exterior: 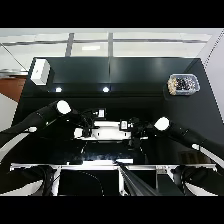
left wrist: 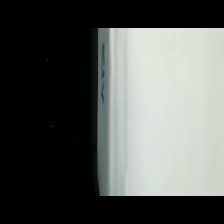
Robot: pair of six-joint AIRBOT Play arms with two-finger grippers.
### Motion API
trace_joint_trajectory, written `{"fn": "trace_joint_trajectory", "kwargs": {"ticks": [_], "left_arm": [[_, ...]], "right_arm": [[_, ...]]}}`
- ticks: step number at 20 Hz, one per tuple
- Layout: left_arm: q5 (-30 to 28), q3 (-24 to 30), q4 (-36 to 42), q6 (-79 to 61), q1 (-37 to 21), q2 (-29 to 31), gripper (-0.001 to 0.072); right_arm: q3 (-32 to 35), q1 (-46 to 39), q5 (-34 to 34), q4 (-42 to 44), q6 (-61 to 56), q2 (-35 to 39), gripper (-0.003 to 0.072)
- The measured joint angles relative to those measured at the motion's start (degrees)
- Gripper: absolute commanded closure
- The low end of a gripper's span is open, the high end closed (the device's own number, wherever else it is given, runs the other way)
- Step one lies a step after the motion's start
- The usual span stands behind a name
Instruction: Fold the box and place the chain.
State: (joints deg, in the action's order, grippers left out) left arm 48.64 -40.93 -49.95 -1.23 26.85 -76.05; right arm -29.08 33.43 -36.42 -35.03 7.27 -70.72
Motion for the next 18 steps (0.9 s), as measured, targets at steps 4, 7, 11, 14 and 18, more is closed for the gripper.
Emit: {"fn": "trace_joint_trajectory", "kwargs": {"ticks": [4,7,11,14,18], "left_arm": [[-0.1,0.0,0.0,0.0,0.0,0.0,0.0684],[-0.1,0.0,0.0,0.0,0.0,0.0,0.0684],[-0.1,0.0,0.0,0.0,0.0,0.0,0.0683],[-0.1,0.0,0.0,0.0,0.0,0.0,0.0683],[-0.1,0.0,0.0,0.0,0.0,0.0,0.0683]], "right_arm": [[0.0,-1.4,-1.3,-1.1,-0.2,0.0,-0.0023],[0.0,-2.1,-2.4,-1.4,-0.5,0.0,-0.0023],[0.0,-2.5,-3.0,-1.6,-0.8,0.0,0.0032],[0.0,-2.6,-3.1,-1.7,-0.9,0.0,0.0105],[0.0,-2.6,-3.0,-1.7,-1.2,0.0,0.0154]]}}
